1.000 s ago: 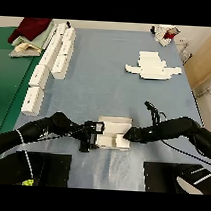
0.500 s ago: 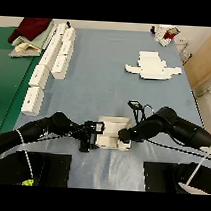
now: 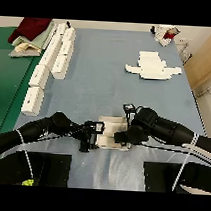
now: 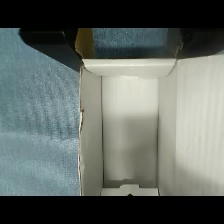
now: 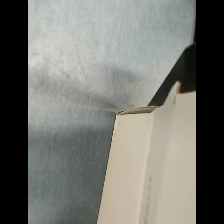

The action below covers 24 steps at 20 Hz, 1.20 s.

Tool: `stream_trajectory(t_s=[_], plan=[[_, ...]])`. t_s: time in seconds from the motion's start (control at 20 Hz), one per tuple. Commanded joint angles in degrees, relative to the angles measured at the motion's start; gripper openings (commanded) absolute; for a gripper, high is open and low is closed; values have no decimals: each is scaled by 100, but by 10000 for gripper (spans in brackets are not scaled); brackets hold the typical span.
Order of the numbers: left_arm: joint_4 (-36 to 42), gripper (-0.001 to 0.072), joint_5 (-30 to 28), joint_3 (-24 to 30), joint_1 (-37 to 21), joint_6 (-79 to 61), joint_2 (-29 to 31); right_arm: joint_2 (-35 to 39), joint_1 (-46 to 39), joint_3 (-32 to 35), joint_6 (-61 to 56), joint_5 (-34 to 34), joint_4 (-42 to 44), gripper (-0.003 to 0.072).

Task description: Fold the box.

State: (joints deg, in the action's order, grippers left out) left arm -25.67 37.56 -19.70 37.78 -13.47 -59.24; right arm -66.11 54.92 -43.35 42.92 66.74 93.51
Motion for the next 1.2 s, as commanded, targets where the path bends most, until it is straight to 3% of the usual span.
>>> stream_trajectory(t_s=[0.0,0.1,0.15,0.35,0.4,0.5,1.15], plan=[[-2,522,0,0,0,-2,-2,-85,55,-50,-345,122,-133,269],[-2,522,0,0,2,-2,-2,-96,55,-50,-374,122,-114,50],[-2,522,0,0,0,-2,-2,-96,55,-50,-439,122,-116,14],[-2,522,0,0,0,-2,-2,-96,55,-57,-496,122,-114,5],[-2,522,0,0,0,-2,-2,-96,55,-70,-494,120,-111,16],[-2,522,0,0,0,-2,-2,-87,55,-140,-474,131,-111,369],[-2,522,0,0,0,-2,-2,-181,55,-212,-553,297,-107,389]])
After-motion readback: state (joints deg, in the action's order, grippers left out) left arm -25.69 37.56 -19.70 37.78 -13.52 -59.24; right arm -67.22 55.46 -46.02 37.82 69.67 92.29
